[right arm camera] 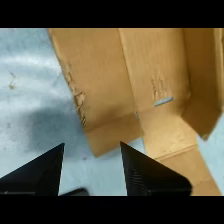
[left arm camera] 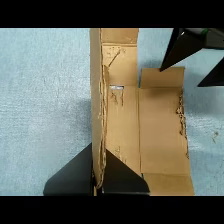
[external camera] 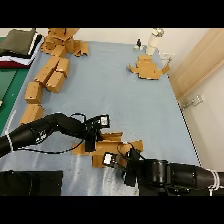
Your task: Fold the box.
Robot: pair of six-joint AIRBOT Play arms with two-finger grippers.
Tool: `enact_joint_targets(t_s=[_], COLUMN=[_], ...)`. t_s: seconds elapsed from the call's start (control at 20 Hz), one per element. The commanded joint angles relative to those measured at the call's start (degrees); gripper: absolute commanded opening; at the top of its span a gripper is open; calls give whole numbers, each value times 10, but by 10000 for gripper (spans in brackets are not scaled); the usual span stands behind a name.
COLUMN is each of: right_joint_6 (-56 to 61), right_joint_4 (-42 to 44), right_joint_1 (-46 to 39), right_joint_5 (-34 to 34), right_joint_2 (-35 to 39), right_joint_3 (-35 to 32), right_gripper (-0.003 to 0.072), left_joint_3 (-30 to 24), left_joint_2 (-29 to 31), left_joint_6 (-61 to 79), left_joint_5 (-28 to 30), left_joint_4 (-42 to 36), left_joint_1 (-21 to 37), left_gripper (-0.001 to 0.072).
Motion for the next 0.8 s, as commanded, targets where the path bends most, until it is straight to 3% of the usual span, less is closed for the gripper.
enact_joint_targets(t_s=[0.0, 0.45, 0.75], right_joint_6=[1, 37, 99], right_joint_4=[-54, -108, -162], right_joint_1=[6, 7, 6], right_joint_5=[56, 69, 27], right_joint_2=[-34, -37, -7], right_joint_3=[-1, 9, 22], right_gripper=[538, 538, 538], left_joint_3=[0, 0, 0], left_joint_2=[0, 0, 0], left_joint_6=[0, 0, 0], left_joint_5=[0, 0, 0], left_joint_4=[0, 0, 0], left_joint_1=[1, 1, 1], left_gripper=[13, 13, 13])
